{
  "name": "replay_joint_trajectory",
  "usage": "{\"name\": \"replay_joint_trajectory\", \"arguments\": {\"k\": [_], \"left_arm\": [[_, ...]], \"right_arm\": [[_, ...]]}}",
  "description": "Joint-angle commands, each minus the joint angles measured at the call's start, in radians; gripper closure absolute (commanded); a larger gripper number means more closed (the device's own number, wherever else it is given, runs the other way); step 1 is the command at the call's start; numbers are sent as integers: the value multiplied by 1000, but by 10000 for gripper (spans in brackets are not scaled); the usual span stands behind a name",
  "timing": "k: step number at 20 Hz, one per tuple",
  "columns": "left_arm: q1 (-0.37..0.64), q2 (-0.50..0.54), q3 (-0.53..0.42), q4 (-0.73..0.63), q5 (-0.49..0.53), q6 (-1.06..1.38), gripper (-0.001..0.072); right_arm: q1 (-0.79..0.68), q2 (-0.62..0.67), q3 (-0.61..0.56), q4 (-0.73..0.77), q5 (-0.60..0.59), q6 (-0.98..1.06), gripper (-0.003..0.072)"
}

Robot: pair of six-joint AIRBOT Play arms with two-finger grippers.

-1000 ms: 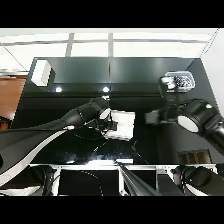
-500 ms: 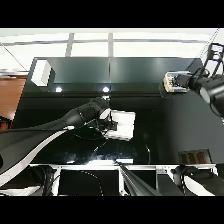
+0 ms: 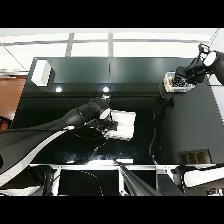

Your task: Fold the box and place the chain.

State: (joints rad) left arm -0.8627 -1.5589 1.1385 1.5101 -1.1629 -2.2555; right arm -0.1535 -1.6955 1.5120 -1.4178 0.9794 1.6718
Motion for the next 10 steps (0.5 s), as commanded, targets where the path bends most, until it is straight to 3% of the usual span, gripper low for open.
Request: {"name": "replay_joint_trajectory", "arguments": {"k": [1,6,7,8,9,10], "left_arm": [[0,0,1,0,2,0,682],[0,0,1,-5,1,0,682],[0,0,1,-4,1,0,682],[0,0,1,-4,0,0,682],[0,0,1,-4,0,0,682],[0,0,1,-4,0,0,682]], "right_arm": [[-12,-115,108,-23,42,-52,47],[-7,-175,110,-31,12,-53,48],[-5,-177,110,-30,1,-53,83],[-4,-177,110,-31,-4,-57,205],[-4,-177,110,-31,-5,-56,205],[-5,-177,110,-32,-3,-57,268]]}}
